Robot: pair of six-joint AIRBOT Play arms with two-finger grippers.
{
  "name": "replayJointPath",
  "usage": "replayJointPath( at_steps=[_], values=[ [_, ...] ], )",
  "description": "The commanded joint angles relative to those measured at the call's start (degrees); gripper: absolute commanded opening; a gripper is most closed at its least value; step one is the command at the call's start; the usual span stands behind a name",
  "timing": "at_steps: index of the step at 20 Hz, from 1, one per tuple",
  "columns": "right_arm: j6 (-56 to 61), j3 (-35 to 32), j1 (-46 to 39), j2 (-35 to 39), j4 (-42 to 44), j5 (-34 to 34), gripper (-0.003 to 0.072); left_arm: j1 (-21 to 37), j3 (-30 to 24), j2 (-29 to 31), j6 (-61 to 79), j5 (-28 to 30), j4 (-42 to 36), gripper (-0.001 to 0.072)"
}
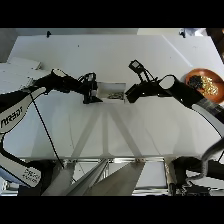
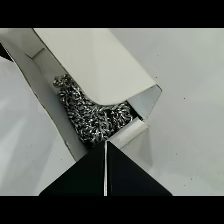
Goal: Fold the box and place the chain.
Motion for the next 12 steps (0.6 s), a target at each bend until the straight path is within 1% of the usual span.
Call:
replayJointPath(
  at_steps=[1,4,6,7,9,12],
  values=[
    [0.0,0.8,0.0,1.9,-0.8,4.4,0.0013,0.0,0.0,0.0,0.0,0.0,0.0,0.0413],
    [0.0,6.0,-1.0,3.1,-3.7,16.6,0.0013,0.0,0.0,0.0,0.0,0.0,0.0,0.0413],
    [0.0,11.3,-2.2,2.9,-3.4,22.4,0.0013,0.0,0.0,0.0,0.0,0.0,0.0,0.0413],
    [0.0,14.4,-3.0,2.5,-3.0,23.4,0.0013,0.0,0.0,0.0,0.0,0.0,0.0,0.0413],
    [0.0,21.6,-4.8,0.1,-2.1,23.1,0.0013,0.0,0.0,0.0,0.0,0.0,0.0,0.0413],
    [0.8,31.9,-6.2,-7.3,-1.7,23.0,0.0013,0.0,0.0,0.0,0.0,0.0,0.0,0.0413]
  ],
)
